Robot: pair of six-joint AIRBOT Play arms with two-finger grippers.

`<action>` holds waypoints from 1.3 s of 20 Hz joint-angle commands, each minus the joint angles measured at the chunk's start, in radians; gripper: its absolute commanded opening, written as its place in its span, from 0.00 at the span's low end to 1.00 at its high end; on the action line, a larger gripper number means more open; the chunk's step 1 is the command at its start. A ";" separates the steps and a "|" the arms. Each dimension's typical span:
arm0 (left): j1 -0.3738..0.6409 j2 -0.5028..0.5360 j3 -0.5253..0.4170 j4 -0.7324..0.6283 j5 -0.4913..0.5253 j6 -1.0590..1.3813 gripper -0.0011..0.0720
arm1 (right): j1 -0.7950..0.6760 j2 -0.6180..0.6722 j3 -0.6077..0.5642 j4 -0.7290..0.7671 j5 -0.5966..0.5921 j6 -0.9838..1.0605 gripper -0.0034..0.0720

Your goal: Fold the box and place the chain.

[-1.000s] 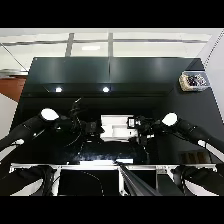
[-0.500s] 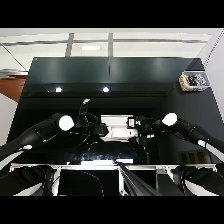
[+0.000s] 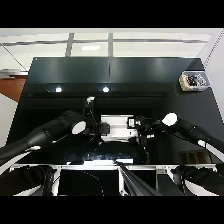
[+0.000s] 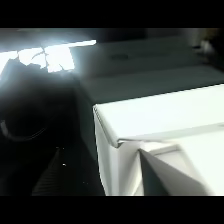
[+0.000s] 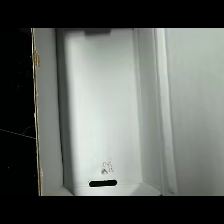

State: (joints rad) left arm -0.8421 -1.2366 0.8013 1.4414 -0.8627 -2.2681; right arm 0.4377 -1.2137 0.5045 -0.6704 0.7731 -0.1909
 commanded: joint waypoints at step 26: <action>-0.080 -0.193 0.190 0.087 -0.185 -0.212 0.05 | 0.001 -0.001 0.000 0.004 0.006 0.000 0.76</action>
State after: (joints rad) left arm -0.9222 -1.4281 0.9901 1.5284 -1.0584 -2.4760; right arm 0.4381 -1.2137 0.5045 -0.6659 0.7811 -0.1902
